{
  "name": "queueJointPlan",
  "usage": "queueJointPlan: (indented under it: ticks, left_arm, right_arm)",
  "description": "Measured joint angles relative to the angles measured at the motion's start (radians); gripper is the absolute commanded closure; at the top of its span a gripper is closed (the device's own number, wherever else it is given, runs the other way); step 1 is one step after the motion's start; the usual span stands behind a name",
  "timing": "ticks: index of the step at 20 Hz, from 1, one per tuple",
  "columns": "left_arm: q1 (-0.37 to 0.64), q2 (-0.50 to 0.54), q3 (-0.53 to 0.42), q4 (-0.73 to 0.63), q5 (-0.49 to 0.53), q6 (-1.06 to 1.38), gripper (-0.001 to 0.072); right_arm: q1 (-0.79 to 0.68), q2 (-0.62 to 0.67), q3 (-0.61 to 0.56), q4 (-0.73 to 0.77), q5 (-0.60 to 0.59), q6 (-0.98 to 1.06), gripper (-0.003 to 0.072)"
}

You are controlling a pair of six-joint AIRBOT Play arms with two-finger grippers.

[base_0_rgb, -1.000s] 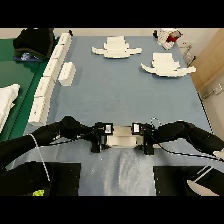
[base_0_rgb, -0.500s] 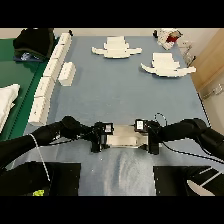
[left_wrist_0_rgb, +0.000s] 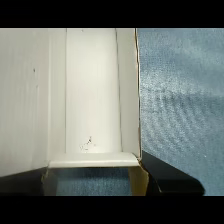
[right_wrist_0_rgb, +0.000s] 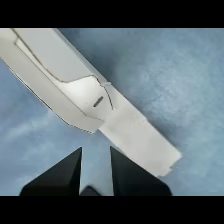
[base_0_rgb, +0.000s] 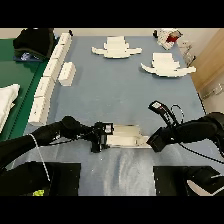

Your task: Fold the box.

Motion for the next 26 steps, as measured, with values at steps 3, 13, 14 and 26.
queueJointPlan:
  ticks: [3, 13, 14, 26]
  left_arm:
    - [0.000, 0.000, 0.000, 0.000, 0.000, 0.000, 0.0198]
    - [0.000, 0.000, 0.000, 0.000, 0.000, 0.000, 0.0198]
    - [0.000, 0.000, 0.000, 0.000, 0.000, 0.000, 0.0198]
    - [0.000, 0.000, 0.000, -0.001, 0.000, -0.002, 0.0198]
  right_arm:
    - [0.036, -0.077, -0.008, 0.190, 0.068, 0.173, 0.0410]
    - [0.068, -0.310, 0.107, 0.360, 0.437, 0.332, 0.0410]
    - [0.057, -0.330, 0.111, 0.353, 0.447, 0.332, 0.0410]
    - [0.029, -0.549, 0.125, 0.308, 0.453, 0.214, 0.0410]
